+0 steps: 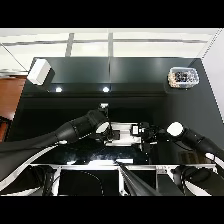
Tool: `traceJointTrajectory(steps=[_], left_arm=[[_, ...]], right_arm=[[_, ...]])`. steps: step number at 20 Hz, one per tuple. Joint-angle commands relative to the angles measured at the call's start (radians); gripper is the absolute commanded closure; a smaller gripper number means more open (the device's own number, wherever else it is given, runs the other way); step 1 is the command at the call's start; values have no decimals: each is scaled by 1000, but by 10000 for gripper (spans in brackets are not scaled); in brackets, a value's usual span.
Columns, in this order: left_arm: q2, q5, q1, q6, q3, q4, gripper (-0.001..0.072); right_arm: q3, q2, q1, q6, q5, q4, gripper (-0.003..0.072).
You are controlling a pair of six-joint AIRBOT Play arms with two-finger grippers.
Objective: Fold the box and place the chain.
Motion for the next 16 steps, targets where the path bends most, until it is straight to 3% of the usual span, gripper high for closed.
traceJointTrajectory(steps=[1,7,12,14,16], left_arm=[[-21,-18,-5,-20,4,11,452],[-30,-12,-5,-49,6,20,478],[-56,-14,-7,-48,60,34,482],[-58,-19,-7,-48,63,36,538],[-61,-34,-8,-49,63,35,538]], right_arm=[[0,0,0,0,0,0,155],[0,0,0,0,0,0,155],[0,0,0,0,0,1,155],[0,0,0,0,0,1,155],[0,0,0,0,0,0,155]])
